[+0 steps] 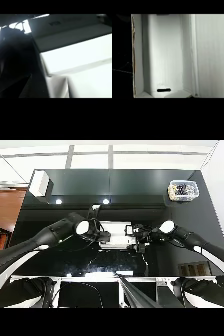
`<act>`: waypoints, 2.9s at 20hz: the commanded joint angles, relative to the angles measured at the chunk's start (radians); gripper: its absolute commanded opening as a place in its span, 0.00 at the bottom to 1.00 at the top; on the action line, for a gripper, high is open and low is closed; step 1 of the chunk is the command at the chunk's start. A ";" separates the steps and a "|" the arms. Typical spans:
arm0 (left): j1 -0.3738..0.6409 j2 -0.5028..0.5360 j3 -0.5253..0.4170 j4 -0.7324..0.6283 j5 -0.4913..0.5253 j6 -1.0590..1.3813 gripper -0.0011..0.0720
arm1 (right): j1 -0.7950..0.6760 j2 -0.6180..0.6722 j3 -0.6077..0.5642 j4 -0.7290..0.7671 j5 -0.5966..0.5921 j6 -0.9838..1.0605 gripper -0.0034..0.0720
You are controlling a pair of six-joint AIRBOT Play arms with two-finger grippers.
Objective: Fold the box and place the chain.
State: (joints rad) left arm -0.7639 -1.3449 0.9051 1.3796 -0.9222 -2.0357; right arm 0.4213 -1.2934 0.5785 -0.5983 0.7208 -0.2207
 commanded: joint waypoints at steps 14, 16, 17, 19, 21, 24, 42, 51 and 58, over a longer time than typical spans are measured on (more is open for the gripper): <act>-0.070 -0.130 0.141 0.108 -0.161 -0.224 0.05 | 0.000 -0.001 0.000 -0.001 -0.005 -0.001 0.53; -0.070 -0.130 0.148 0.106 -0.161 -0.224 0.06 | 0.000 -0.001 0.000 -0.001 -0.005 -0.001 0.53; -0.070 -0.130 0.154 0.102 -0.164 -0.224 0.27 | 0.000 -0.001 0.000 -0.001 -0.005 0.000 0.53; -0.070 -0.130 0.169 0.101 -0.167 -0.224 0.53 | 0.000 -0.001 0.000 -0.001 -0.004 -0.001 0.53; -0.069 -0.134 0.173 0.106 -0.167 -0.224 0.53 | 0.000 -0.001 0.000 -0.001 -0.004 0.000 0.53; -0.070 -0.156 0.173 0.108 -0.172 -0.225 0.47 | 0.000 -0.001 0.000 -0.001 -0.004 -0.001 0.53; -0.069 -0.160 0.174 0.108 -0.180 -0.224 0.04 | -0.003 0.150 0.001 -0.300 0.050 0.195 0.95; -0.069 -0.160 0.174 0.108 -0.183 -0.224 0.04 | -0.002 0.150 0.001 -0.161 0.056 0.137 0.69; -0.069 -0.160 0.174 0.103 -0.183 -0.224 0.05 | -0.002 0.140 0.001 -0.066 0.069 0.162 0.30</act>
State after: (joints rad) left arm -0.8333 -1.5051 1.0790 1.4849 -1.1065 -2.2589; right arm 0.4191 -1.1481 0.5785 -0.7280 0.7837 -0.0666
